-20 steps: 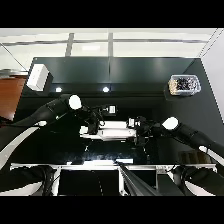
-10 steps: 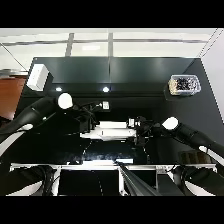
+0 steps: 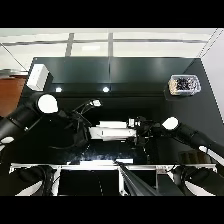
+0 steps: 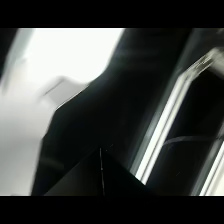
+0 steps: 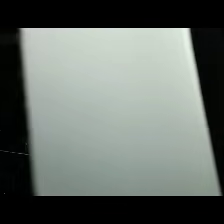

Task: Fold the box and place the chain.

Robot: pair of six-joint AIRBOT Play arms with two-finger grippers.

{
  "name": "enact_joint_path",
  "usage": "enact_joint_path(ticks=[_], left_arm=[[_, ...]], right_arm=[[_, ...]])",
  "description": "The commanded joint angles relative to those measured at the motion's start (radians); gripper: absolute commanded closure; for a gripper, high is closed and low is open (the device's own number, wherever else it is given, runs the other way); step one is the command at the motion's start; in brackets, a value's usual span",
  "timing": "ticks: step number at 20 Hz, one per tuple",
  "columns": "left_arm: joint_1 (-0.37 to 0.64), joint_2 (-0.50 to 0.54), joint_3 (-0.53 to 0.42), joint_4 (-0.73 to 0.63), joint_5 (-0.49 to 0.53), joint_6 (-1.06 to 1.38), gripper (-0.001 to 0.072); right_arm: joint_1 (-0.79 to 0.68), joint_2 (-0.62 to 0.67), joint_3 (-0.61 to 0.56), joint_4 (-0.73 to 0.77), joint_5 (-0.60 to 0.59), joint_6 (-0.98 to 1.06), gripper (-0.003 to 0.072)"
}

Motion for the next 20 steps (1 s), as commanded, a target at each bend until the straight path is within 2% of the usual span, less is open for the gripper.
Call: enact_joint_path(ticks=[1, 4, 7, 13, 16, 20], left_arm=[[-0.069, 0.016, -0.098, -0.238, 0.235, -0.040, 0.0681], [-0.146, 0.017, -0.140, -0.223, 0.455, -0.044, 0.0682], [-0.137, 0.017, -0.140, -0.223, 0.583, -0.044, 0.0681], [-0.094, 0.009, -0.140, -0.244, 0.715, -0.044, 0.0679], [-0.122, -0.052, -0.140, -0.248, 0.721, -0.042, 0.0679], [-0.159, -0.136, -0.140, -0.250, 0.838, -0.043, 0.0679]], right_arm=[[0.001, 0.000, 0.000, 0.000, 0.000, 0.000, 0.0277], [0.001, 0.000, 0.000, 0.000, 0.001, 0.000, 0.0277], [0.001, 0.000, 0.000, 0.000, 0.001, 0.001, 0.0277], [0.001, 0.000, 0.000, 0.000, 0.001, 0.001, 0.0277], [0.001, 0.000, 0.000, 0.000, 0.001, 0.001, 0.0277], [0.001, 0.000, 0.000, 0.000, 0.001, 0.001, 0.0277]])
